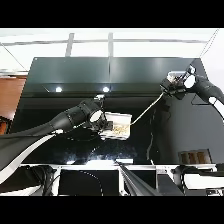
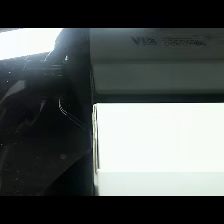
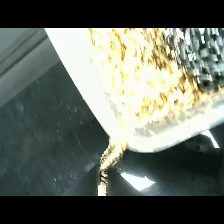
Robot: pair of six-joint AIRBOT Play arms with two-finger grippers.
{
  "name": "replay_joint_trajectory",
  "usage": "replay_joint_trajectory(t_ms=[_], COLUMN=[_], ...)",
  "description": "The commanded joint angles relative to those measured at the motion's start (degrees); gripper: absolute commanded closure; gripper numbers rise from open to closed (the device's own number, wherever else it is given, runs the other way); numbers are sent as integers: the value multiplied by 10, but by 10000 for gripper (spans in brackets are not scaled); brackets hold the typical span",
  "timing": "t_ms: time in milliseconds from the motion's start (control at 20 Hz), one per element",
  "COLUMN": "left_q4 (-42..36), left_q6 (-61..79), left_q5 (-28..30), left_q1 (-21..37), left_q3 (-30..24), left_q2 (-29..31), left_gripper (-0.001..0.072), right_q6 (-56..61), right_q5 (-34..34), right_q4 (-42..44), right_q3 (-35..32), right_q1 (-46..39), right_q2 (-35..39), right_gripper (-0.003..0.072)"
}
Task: Fold the box and place the chain.
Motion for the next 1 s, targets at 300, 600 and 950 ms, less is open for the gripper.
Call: replay_joint_trajectory(t_ms=[300, 600, 950], left_q4=[0, 0, 0], left_q6=[0, 0, 0], left_q5=[0, 0, 0], left_q1=[0, 0, 0], left_q3=[0, 0, 0], left_q2=[0, 0, 0], left_gripper=[679, 679, 679], right_q6=[-226, -258, -374], right_q5=[182, 223, 247], right_q4=[9, 45, 188], right_q3=[28, 28, 28], right_q1=[6, 41, 130], right_q2=[156, 402, 470], right_gripper=[675, 675, 675])
